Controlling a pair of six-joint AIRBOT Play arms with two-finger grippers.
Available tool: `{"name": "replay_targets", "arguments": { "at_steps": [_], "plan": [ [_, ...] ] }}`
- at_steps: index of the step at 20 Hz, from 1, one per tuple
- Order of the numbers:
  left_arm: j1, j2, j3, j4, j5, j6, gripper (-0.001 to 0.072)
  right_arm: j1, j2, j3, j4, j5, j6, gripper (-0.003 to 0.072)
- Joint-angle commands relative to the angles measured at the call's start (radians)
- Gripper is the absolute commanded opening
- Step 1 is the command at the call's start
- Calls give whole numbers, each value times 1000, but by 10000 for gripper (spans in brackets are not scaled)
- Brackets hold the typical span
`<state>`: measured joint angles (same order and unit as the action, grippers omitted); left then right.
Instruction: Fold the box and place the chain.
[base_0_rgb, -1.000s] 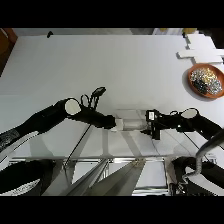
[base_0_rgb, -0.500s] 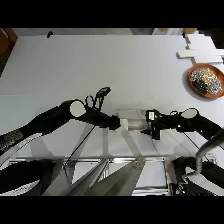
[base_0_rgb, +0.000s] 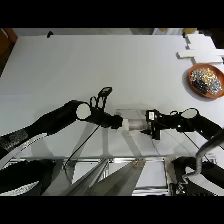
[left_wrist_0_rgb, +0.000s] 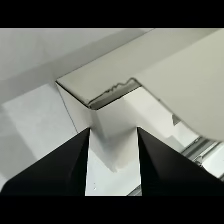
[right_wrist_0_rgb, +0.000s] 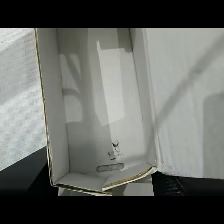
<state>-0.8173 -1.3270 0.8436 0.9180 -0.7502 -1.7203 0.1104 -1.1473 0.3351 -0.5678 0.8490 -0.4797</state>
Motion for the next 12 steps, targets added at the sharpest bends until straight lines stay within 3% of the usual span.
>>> {"name": "replay_targets", "arguments": {
  "at_steps": [1,9,12],
  "plan": [
    [-27,-31,44,48,5,-61,343,0,0,0,0,0,0,319],
    [-51,-47,83,216,-63,-251,342,0,0,0,0,0,0,319],
    [-57,-73,134,279,-137,-319,341,0,0,0,0,0,0,319]
  ]
}}
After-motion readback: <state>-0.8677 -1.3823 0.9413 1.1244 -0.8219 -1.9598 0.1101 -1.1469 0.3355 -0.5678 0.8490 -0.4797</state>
